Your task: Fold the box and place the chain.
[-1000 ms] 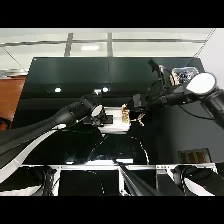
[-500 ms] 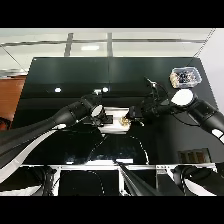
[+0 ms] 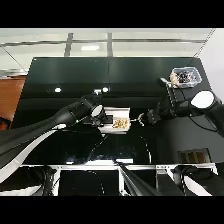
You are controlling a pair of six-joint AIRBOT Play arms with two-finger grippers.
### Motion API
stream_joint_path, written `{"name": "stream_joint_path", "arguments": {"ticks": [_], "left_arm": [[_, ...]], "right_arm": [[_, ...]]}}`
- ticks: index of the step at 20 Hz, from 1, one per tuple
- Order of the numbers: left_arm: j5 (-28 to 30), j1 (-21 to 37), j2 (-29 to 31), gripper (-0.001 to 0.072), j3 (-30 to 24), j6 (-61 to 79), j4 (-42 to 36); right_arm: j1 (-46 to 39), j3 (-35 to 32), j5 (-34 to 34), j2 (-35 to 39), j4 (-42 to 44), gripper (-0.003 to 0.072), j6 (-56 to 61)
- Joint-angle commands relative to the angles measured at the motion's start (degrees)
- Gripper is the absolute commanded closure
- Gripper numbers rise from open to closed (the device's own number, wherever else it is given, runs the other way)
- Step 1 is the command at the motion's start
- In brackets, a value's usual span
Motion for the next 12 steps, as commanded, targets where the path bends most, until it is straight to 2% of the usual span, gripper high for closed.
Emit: {"name": "stream_joint_path", "arguments": {"ticks": [1, 4, 5, 6, 12], "left_arm": [[0.0, 0.0, 0.0, 0.0679, 0.0, 0.0, 0.0], [0.0, 0.0, 0.0, 0.0679, 0.0, 0.0, 0.0], [0.0, 0.0, 0.0, 0.0679, 0.0, 0.0, 0.0], [0.0, 0.0, 0.0, 0.0679, 0.0, 0.0, 0.0], [0.1, 0.0, 0.0, 0.0679, 0.0, 0.0, 0.0]], "right_arm": [[-0.7, -7.2, -11.3, 1.4, -1.8, -0.0018, -17.9], [1.3, -11.5, -22.6, 1.4, -1.8, -0.0017, -33.7], [2.0, -12.5, -24.9, 1.3, -1.8, -0.0017, -42.0], [2.2, -12.7, -24.3, 0.7, -1.7, -0.0017, -49.1], [2.3, -12.7, -26.7, -5.7, 6.5, -0.0011, -54.7]]}}
